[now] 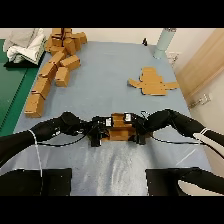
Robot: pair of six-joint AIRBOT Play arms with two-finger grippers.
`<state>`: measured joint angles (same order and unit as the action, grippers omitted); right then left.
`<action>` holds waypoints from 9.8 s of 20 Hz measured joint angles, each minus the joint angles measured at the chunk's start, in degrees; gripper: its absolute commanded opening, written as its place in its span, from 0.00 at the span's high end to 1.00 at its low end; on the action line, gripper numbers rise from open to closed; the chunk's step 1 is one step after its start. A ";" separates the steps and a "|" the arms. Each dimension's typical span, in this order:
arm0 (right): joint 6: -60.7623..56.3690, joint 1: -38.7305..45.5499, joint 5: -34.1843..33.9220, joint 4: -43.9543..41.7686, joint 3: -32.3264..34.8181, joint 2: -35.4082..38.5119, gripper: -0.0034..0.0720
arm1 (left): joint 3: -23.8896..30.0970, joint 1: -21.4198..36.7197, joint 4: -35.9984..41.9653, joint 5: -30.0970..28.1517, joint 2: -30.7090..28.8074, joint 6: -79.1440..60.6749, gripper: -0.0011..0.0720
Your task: Fold the box.
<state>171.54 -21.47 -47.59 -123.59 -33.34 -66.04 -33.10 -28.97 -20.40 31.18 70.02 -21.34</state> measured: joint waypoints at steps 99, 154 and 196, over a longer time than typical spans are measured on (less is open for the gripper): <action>0.00 -0.02 0.00 -0.04 0.00 0.00 0.28 | -2.19 0.72 -9.27 5.05 -6.75 91.43 0.04; 0.02 -0.02 -0.02 0.02 0.00 0.00 0.28 | -37.90 -23.19 -72.04 29.20 19.98 158.57 0.72; -0.02 -0.02 0.00 -0.07 0.00 0.00 0.28 | -41.29 -19.15 -68.28 36.37 19.91 156.06 0.10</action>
<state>171.52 -21.50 -47.59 -123.66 -33.34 -66.04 -74.39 -48.12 -88.68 67.55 89.93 134.72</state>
